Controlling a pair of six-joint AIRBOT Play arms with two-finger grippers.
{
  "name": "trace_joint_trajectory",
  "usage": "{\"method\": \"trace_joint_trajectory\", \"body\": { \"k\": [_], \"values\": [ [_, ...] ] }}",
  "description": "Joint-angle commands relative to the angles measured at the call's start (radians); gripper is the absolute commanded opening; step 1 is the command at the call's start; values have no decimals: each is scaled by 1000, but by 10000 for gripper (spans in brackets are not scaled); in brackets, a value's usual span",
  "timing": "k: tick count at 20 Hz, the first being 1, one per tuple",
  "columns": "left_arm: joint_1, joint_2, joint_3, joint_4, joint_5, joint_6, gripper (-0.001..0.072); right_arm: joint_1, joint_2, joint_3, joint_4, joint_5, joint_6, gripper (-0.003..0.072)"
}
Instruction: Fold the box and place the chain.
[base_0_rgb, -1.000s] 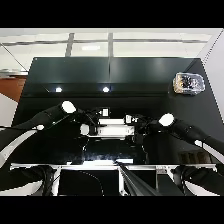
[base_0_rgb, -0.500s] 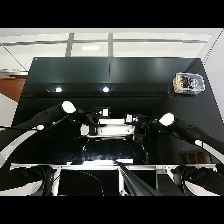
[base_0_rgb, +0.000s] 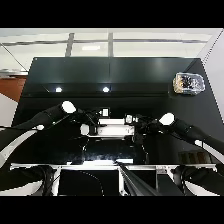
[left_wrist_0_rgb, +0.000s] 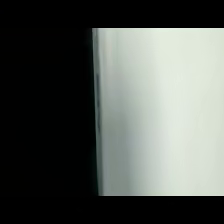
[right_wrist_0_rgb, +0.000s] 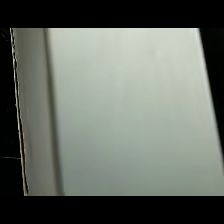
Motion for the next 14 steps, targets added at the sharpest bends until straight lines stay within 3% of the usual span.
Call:
{"method": "trace_joint_trajectory", "body": {
  "k": [1, 8, 10, 11, 14],
  "values": [
    [0, 0, -1, 0, 0, 0, 27, 0, 0, 0, 10, 4, -4, 702],
    [0, 0, -1, 0, 0, 0, 27, 1, 0, 0, 10, 3, -3, 701],
    [0, 0, -1, 0, 0, 0, 27, 11, 0, 0, -4, 3, -3, 516],
    [0, 0, -1, 0, -1, -1, 27, 17, 0, 0, -11, 3, -3, 481],
    [0, 1, -1, 0, -1, -1, 28, 19, -1, 0, -12, 0, -2, 480]
  ]
}}
